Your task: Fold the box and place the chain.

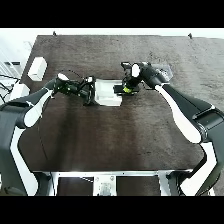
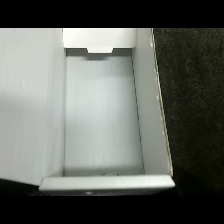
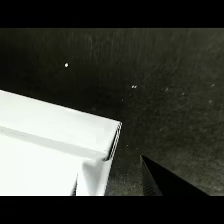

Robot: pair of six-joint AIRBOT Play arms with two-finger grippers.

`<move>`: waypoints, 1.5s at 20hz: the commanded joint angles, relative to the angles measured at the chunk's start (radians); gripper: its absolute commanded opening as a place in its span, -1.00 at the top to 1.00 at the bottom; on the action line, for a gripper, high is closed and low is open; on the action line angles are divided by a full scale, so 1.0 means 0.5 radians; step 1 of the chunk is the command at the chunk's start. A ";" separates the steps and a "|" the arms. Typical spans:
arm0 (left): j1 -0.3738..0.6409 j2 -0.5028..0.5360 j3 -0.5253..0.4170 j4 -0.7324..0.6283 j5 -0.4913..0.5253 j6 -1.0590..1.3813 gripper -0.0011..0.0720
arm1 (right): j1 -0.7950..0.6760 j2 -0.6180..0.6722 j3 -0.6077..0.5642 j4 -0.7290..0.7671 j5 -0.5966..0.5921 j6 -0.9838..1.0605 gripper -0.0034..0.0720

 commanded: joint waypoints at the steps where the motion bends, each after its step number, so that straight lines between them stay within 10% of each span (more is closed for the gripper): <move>1: 0.002 0.001 0.001 0.000 0.002 0.000 -0.47 | 0.028 -0.091 0.109 -0.017 0.146 0.020 -0.25; 14: 0.002 0.001 0.001 0.000 -0.005 0.000 -0.47 | 0.092 -0.201 0.275 -0.178 0.304 0.352 -0.03; 30: 0.002 0.001 0.001 0.000 -0.004 0.000 -0.47 | 0.152 -0.206 0.274 -0.229 0.252 0.507 0.86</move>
